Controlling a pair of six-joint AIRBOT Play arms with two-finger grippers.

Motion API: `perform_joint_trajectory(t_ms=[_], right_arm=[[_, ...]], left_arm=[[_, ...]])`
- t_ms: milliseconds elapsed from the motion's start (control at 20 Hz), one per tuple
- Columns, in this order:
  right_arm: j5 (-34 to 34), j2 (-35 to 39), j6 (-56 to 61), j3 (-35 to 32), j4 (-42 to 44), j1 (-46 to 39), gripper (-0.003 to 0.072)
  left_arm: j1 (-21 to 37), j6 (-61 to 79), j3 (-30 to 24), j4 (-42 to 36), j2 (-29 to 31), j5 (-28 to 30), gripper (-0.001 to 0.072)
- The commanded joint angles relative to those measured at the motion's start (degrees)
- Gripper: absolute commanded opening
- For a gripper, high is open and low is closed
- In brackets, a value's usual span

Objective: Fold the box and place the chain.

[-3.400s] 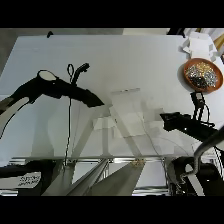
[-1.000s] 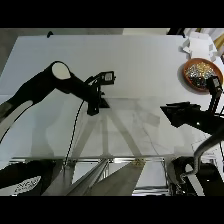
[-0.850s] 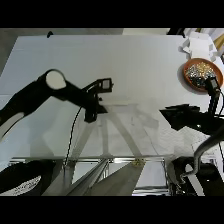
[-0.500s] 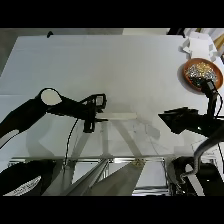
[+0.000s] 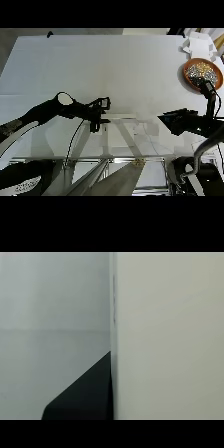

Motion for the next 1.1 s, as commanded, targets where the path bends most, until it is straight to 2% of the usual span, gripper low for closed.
perform_joint_trajectory(t_ms=[0,200,400,550,1050], right_arm=[[0.1,0.0,0.0,0.0,0.0,0.0,0.036],[0.1,0.0,-0.5,0.0,0.0,0.0,0.036],[-0.7,0.0,-0.5,0.0,-0.6,0.0,0.036],[-1.5,0.0,-1.0,0.0,-1.2,0.0,0.036],[-1.5,0.0,-1.7,0.0,-1.9,0.0,0.0358]], left_arm=[[0.0,6.6,0.0,-4.2,-0.9,2.3,0.0005],[0.0,6.3,0.2,-4.6,-0.9,5.8,0.0003],[0.0,2.3,4.9,2.7,-3.9,2.7,0.0003],[0.0,1.8,7.2,2.9,-5.3,3.1,0.0004],[0.0,1.8,7.5,3.3,-8.8,3.3,0.0005]])
